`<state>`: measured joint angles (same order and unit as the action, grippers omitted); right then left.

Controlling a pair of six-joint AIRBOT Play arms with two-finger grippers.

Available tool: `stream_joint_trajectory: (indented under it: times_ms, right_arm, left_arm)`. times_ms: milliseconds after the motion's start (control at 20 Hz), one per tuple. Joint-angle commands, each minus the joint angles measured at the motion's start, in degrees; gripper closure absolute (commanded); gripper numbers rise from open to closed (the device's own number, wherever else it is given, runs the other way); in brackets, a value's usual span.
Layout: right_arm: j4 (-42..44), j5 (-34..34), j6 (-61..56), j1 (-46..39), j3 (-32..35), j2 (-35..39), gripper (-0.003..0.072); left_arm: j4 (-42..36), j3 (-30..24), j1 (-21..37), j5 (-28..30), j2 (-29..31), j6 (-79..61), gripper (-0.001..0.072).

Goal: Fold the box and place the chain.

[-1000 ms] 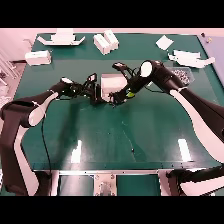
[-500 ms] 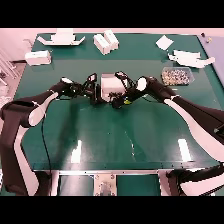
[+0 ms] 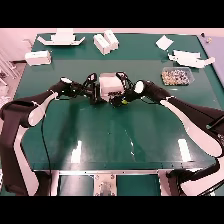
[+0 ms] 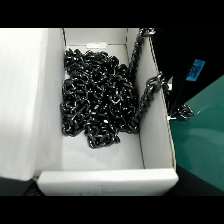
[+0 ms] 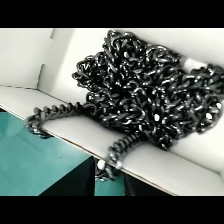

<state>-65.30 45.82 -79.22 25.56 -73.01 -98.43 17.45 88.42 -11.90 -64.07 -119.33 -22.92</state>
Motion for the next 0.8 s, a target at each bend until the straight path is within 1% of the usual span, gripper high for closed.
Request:
stream_joint_trajectory:
  times_ms: [0, 100, 150, 250, 350, 600, 750]
  right_arm:
    - [0.1, 0.1, -0.5, 0.1, 0.1, -0.5, 0.0472]
    - [0.1, 0.3, -0.5, 0.0, 0.1, -0.5, 0.0651]
    - [0.1, 0.3, -0.5, 0.0, 0.1, -0.5, 0.0674]
    - [0.2, 1.0, -0.5, 0.0, -0.1, 0.2, 0.0675]
    - [0.1, 3.3, -0.5, 0.0, -0.9, 2.3, 0.0676]
    - [-0.1, 4.1, 0.0, 0.0, -1.4, 12.7, 0.0676]
    - [-1.0, 3.9, 0.4, 0.0, -3.5, 18.0, 0.0676]
  left_arm:
    - [0.1, 0.0, 0.0, 0.0, 0.0, 0.0, 0.0078]
    - [0.1, 0.0, 0.0, 0.0, 0.0, 0.0, 0.0077]
    - [0.1, 0.0, 0.0, 0.0, 0.0, 0.0, 0.0077]
    - [0.1, 0.0, 0.0, 0.0, 0.0, 0.0, 0.0077]
    - [0.1, 0.0, 0.0, 0.0, 0.0, 0.0, 0.0077]
    - [0.1, 0.0, 0.0, 0.0, 0.0, 0.0, 0.0077]
    - [0.1, 0.0, 0.0, 0.0, 0.0, 0.0, 0.0077]
